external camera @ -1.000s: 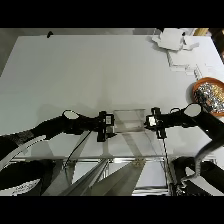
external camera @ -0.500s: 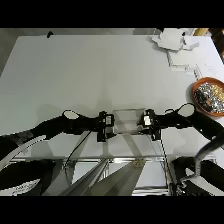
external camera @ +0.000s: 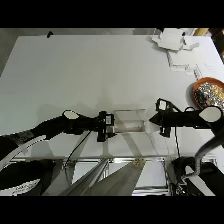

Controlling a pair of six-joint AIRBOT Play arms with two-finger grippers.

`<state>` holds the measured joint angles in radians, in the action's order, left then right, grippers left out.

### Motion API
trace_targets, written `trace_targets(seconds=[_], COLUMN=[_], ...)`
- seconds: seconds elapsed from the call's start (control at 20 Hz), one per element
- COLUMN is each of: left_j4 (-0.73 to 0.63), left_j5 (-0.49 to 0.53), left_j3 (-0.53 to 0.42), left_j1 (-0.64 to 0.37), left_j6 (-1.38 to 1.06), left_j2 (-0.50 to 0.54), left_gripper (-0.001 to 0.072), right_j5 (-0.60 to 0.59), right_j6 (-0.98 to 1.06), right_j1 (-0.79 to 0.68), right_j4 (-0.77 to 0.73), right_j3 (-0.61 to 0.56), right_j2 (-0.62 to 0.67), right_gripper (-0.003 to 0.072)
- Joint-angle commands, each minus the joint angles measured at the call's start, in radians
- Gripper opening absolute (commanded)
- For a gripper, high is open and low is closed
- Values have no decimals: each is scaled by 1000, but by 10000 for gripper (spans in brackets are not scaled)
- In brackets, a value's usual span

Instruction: Fold the box and place the chain.

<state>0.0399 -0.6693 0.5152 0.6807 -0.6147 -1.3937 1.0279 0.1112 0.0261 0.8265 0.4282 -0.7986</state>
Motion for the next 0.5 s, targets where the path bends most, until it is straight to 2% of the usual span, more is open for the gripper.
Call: trace_targets(seconds=[0.0, 0.1, 0.2, 0.3, 0.45], left_j4=[2, 2, 2, 2, 2], left_j5=[-1, -1, -1, -1, -1], left_j3=[1, 1, 1, 1, 1], left_j1=[0, 0, 0, 0, 0], left_j6=[-2, -2, -2, -2, -2], left_j2=[1, 1, 1, 1, 1], left_gripper=[140, 140, 140, 140, 140], right_j5=[-82, -146, -156, -135, -41], right_j6=[286, 464, 591, 694, 731], right_j1=[-98, -174, -223, -229, -225], right_j4=[-10, 15, 98, 149, 94], right_j3=[0, -1, -1, -1, -1], right_j2=[35, 6, -64, -154, -273], right_gripper=[21, 21, 21, 21, 21])
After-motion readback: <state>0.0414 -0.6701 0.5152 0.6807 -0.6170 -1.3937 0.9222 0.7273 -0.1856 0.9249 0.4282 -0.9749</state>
